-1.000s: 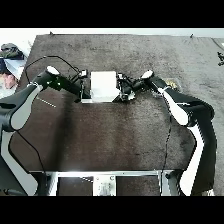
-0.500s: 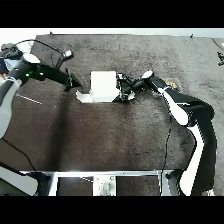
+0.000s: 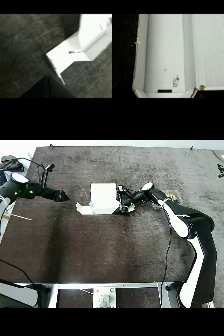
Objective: Fold the box and place the chain.
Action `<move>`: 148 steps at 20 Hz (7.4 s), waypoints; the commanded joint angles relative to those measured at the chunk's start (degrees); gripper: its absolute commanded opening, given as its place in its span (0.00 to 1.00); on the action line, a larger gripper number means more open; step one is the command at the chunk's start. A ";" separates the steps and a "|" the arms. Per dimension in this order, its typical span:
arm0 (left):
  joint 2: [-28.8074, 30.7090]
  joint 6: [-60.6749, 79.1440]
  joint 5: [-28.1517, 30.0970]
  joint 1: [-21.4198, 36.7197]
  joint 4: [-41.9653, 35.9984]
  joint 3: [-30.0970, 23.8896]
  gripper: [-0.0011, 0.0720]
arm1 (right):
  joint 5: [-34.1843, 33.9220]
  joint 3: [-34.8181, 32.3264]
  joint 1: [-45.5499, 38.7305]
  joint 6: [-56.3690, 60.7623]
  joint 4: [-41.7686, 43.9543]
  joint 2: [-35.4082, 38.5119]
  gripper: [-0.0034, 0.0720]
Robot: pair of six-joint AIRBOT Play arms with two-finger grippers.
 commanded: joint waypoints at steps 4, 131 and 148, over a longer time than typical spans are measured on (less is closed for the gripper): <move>0.04 -6.95 6.71 0.31 -2.25 -6.60 0.03 | 0.02 0.07 0.04 0.02 0.00 0.02 0.48; -7.52 -50.97 -13.22 -30.12 46.45 30.12 0.17 | 0.04 0.07 0.04 0.00 0.00 0.02 0.48; 5.29 -15.10 22.43 -18.84 21.51 0.83 0.03 | 0.07 0.07 0.04 0.02 0.00 0.02 0.48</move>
